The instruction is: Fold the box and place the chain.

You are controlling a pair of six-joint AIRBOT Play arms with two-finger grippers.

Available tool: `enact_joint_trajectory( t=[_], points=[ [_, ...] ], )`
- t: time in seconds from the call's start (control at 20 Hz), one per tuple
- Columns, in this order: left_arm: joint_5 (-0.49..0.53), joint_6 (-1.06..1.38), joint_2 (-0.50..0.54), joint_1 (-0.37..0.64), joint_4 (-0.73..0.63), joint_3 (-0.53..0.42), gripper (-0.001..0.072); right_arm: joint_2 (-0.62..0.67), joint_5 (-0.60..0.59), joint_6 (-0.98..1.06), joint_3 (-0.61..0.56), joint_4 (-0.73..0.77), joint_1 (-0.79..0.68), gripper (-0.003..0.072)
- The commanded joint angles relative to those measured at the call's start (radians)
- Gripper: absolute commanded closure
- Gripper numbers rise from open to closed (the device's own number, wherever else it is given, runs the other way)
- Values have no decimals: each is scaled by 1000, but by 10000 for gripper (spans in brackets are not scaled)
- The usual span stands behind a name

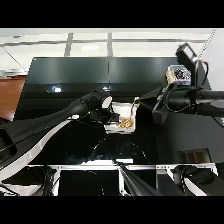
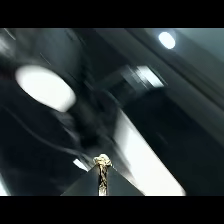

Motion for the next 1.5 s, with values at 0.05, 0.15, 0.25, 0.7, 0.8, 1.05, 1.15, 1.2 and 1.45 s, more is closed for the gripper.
enact_joint_trajectory(
  t=[0.05, 0.15, 0.25, 0.7, 0.8, 1.05, 1.15, 1.2, 1.45],
  points=[
    [2, 0, 0, 0, 0, 1, 681, -8, -6, 72, -35, 97, 8, 670],
    [2, 0, 0, 0, 0, 1, 681, -22, -20, 93, -110, 96, 8, 669],
    [2, 0, 0, 0, 0, 1, 681, -34, -71, 94, -198, 96, 8, 637],
    [2, 0, 0, 0, 0, 0, 681, -35, -35, 108, -201, -7, -193, 467],
    [3, -1, 0, 2, 1, 0, 681, -36, -7, 108, -201, -13, -229, 467],
    [7, -111, 10, 9, -3, 17, 680, -36, 91, 108, -201, -14, -230, 467],
    [6, -133, 19, 8, -3, 30, 622, -36, 105, 108, -201, -15, -230, 467],
    [6, -133, 29, 7, -4, 32, 457, -36, 103, 108, -201, -15, -230, 467],
    [-29, -13, 183, 6, 89, 24, 236, -36, 98, 108, -201, -18, -230, 466]
  ],
)
